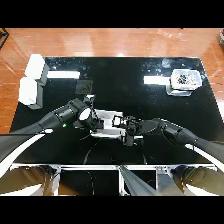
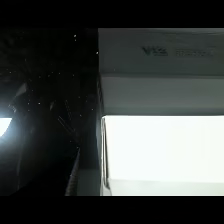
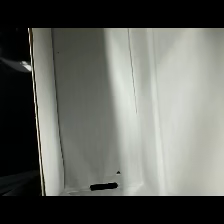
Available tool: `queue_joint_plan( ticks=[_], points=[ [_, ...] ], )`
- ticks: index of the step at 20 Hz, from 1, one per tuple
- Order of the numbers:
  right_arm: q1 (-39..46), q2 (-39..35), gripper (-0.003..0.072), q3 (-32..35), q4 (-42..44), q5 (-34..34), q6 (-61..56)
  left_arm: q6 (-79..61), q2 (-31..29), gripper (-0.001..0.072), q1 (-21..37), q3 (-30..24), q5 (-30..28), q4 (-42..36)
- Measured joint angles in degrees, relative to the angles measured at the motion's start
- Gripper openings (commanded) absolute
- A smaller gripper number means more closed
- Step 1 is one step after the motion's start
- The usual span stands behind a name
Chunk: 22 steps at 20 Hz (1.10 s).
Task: Fold the box and place the chain.
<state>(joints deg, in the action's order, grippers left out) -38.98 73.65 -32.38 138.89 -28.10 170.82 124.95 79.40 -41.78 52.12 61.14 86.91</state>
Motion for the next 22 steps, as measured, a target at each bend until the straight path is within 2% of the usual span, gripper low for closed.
queue_joint_plan(
  ticks=[2,7,8,10,11,14,15,16,17,22],
  points=[
    [0.0,0.0,0.002,0.0,0.0,0.0,0.0,0.0,0.07,0.024,0.0,0.0,0.57,-0.24],
    [0.0,0.0,0.002,0.0,0.0,0.0,0.0,0.0,0.13,0.0239,0.0,0.02,0.68,-0.81],
    [0.0,0.0,0.002,0.0,0.0,0.0,0.0,0.0,0.2,0.0216,0.0,0.02,0.83,-0.92],
    [0.0,0.0,0.0021,0.0,0.0,0.0,0.0,-0.11,0.22,0.0062,-0.07,0.04,0.63,-1.53],
    [0.0,0.0,0.002,0.0,0.0,0.0,0.0,-0.07,0.26,0.0019,-0.11,0.07,0.63,-1.51],
    [0.0,0.0,0.0043,0.0,0.0,0.0,0.0,-0.68,0.26,0.0018,-0.52,0.07,0.57,-1.92],
    [0.0,0.0,0.0289,0.0,0.0,0.0,0.0,-0.85,0.26,0.0018,-0.66,0.07,0.57,-1.99],
    [0.0,0.0,0.0573,0.0,0.0,0.0,-0.07,-0.94,0.26,0.0018,-0.72,0.07,0.57,-2.05],
    [0.0,0.0,0.0693,0.02,-0.02,0.04,-0.44,-1.11,0.26,0.0018,-0.76,0.11,0.57,-2.03],
    [0.0,-1.27,0.0692,-0.11,-2.12,0.2,-3.56,-1.55,-0.13,0.0018,0.76,0.46,1.11,-1.42]
  ],
)
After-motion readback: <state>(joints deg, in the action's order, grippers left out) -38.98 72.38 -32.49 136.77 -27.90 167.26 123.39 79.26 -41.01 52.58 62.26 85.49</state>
